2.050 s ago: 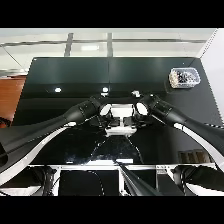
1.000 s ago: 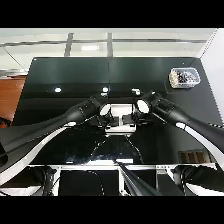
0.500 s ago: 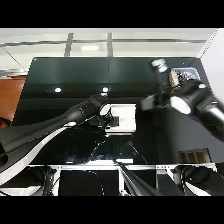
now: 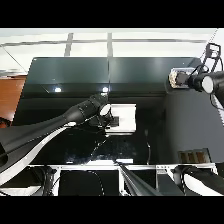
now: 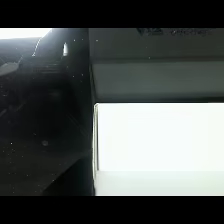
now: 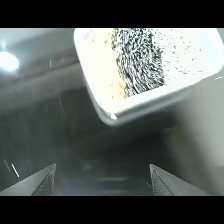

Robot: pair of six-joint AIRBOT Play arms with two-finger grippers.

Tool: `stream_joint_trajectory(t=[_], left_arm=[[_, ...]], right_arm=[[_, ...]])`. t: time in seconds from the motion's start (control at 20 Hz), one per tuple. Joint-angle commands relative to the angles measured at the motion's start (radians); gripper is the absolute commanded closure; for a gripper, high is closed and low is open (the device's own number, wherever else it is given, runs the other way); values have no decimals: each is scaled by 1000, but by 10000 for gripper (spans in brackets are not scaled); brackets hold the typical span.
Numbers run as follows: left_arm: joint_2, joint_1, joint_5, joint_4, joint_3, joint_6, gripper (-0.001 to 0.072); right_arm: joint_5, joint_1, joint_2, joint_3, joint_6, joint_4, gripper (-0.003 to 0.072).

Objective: Fold the box and place the chain.

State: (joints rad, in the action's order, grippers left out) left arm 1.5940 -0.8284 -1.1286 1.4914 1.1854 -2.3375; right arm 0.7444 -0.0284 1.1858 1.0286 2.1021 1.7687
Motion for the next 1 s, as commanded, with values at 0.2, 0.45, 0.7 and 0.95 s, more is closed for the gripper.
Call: stream_joint_trajectory(t=[0.2, 0.45, 0.7, 0.95], left_arm=[[0, 0, -3, 11, 0, 0, 679], [0, 0, -1, 11, 0, 0, 679], [0, 0, -6, 11, 0, 0, 679], [0, 0, -6, 11, 0, 0, 679]], right_arm=[[223, 193, 494, 567, 171, -383, 34], [228, 255, 643, 668, 190, -516, 39], [230, 259, 687, 668, 188, -524, 156], [224, 260, 700, 668, 188, -538, 156]])
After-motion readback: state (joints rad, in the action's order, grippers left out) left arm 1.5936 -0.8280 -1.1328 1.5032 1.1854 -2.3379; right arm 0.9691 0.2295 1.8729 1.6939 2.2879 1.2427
